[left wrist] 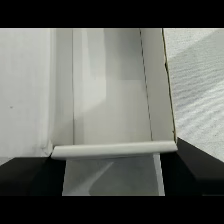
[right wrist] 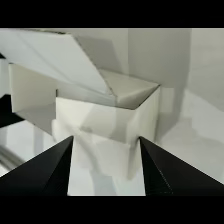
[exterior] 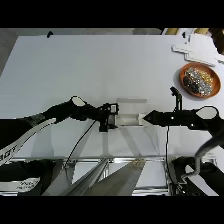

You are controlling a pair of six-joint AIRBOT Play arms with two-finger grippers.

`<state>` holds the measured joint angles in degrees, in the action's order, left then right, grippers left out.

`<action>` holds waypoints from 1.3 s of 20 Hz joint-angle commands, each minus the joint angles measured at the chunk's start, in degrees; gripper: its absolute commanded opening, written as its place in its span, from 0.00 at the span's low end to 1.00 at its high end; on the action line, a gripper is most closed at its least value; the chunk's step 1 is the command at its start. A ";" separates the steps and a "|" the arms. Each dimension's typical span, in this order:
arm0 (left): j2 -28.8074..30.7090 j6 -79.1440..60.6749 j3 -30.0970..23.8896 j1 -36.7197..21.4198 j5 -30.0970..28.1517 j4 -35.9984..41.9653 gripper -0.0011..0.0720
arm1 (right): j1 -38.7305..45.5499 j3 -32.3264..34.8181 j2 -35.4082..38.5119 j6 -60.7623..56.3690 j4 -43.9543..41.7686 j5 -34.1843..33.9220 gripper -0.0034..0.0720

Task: Fold the box and place the chain.

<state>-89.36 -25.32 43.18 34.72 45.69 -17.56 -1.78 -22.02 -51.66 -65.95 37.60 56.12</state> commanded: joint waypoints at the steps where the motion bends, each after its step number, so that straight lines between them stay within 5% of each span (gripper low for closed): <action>1: -0.02 -0.02 -0.02 0.02 -0.02 -0.02 0.25 | -5.62 -0.42 -0.02 -2.97 1.77 -4.50 0.67; 6: -0.02 -0.02 -0.02 0.02 -0.02 0.00 0.25 | -12.04 -6.73 -0.55 -21.88 20.20 -6.80 0.67; 14: -0.02 -0.02 -0.02 0.02 -0.02 -0.02 0.25 | -25.51 -12.37 -9.75 -38.38 33.40 -5.09 0.67; 23: -0.02 -0.02 -0.02 0.02 -0.02 -0.02 0.25 | -30.84 -21.03 -18.73 -50.18 43.65 -0.79 0.66; 26: -0.02 -0.04 -0.02 0.02 0.00 0.00 0.25 | -32.24 -21.66 -20.31 -54.40 44.96 -1.05 0.57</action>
